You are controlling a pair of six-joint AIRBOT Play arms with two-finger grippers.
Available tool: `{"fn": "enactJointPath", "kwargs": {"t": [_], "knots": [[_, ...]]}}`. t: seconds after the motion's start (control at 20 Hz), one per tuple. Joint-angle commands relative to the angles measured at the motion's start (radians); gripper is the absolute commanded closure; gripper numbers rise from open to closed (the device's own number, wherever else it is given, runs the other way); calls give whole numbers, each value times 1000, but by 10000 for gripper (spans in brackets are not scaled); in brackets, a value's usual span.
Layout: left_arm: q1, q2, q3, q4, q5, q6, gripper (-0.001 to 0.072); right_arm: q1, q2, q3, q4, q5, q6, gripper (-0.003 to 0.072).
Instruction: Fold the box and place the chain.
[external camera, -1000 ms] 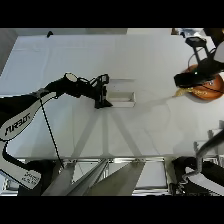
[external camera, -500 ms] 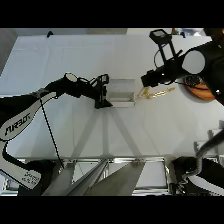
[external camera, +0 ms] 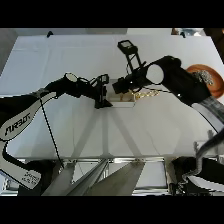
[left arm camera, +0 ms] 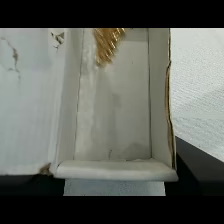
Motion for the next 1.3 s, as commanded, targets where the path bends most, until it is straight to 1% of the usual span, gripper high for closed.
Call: {"fn": "enactJointPath", "kwargs": {"t": [0.0, 0.15, 0.25, 0.55, 0.6, 0.7, 0.75, 0.8, 0.95, 1.0, 1.1, 1.2, 1.25], "knots": [[0, 0, 0, 0, 0, 0, 451, 32, -64, 0, -26, 37, -2, 678], [0, 0, 0, 0, 0, 0, 451, 32, -93, 0, -121, 33, 64, 678], [0, 0, 0, 0, 0, 0, 451, 32, -113, 0, -160, 50, 87, 676], [0, 0, 0, 0, 0, 0, 451, 32, -123, 0, -162, 65, 85, 669], [0, 0, 0, 0, 0, 0, 451, 32, -123, 0, -162, 68, 86, 638], [0, 0, 0, 0, 0, 0, 451, 32, -123, 0, -161, 81, 86, 396], [0, 0, 0, 0, 0, 0, 451, 32, -123, 0, -161, 93, 86, 379], [0, 0, 0, 0, 0, 0, 451, 32, -123, 0, -159, 110, 85, 379], [0, 0, 0, 0, 0, 0, 451, 33, -100, 0, -142, 207, 53, 379], [0, 0, 0, 0, 0, 0, 451, 30, -74, 0, -140, 216, 23, 379], [0, 0, 0, 0, 0, 0, 451, 5, -2, 0, -140, 183, -40, 379], [0, 0, 0, 0, 0, 0, 451, -59, 54, 0, -102, 176, -175, 379], [0, 0, 0, 0, 0, 0, 451, -107, 63, 0, -75, 201, -237, 377]]}}
